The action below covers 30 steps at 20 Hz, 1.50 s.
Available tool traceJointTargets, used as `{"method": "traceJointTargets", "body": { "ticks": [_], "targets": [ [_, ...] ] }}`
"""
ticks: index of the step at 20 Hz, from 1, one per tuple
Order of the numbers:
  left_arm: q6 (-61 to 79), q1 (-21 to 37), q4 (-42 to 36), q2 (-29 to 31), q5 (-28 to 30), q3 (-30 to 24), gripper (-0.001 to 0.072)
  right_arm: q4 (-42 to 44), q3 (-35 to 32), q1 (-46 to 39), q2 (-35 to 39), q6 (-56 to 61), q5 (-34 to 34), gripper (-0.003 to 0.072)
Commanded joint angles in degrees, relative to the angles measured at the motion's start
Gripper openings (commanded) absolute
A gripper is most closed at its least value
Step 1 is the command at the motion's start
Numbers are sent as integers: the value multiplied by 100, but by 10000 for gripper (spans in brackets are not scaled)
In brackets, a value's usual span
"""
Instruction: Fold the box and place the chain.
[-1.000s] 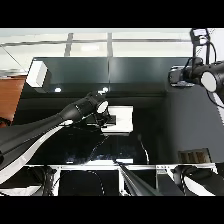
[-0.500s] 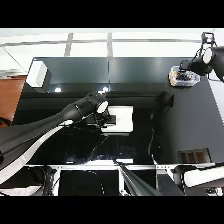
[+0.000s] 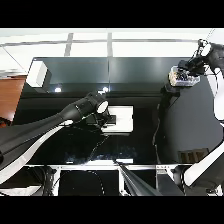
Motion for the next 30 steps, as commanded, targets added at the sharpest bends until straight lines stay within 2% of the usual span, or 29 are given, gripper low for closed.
{"method": "traceJointTargets", "body": {
  "ticks": [1, 3, 5, 6, 7, 8, 11, 12, 15, 24, 30],
  "targets": [
    [2, -2, 13, -4, 22, 4, 28, 170, 103, -48, -142, -22, 101, 605],
    [2, 0, 15, -4, 20, 4, 29, 173, 103, -48, -179, -20, 177, 530],
    [2, -2, 13, -4, 17, 4, 28, 50, 103, -57, -197, -24, 374, 530],
    [2, -2, 13, -4, 2, 4, 29, -94, 103, -79, -201, -24, 518, 502],
    [2, -2, 13, -4, 2, 4, 29, -59, 103, -116, -199, -24, 614, 220],
    [2, -2, 11, -4, 2, 4, 29, 26, 103, -144, -201, -28, 717, 112],
    [2, -2, 11, -4, 0, 4, 28, 94, 105, -142, -201, -31, 789, 107],
    [2, -2, 11, -4, -20, 4, 29, 127, 105, -142, -184, -57, 809, 18],
    [4, -2, 11, -4, -42, 4, 28, 243, 105, -125, 162, -413, 780, 18],
    [2, -2, 15, -4, -37, 4, 28, 562, 105, -149, 2299, -1248, 826, 17],
    [2, -2, -9, -4, -35, 4, 28, 1963, -57, -168, 3635, -1825, 1517, 17]
  ]
}}
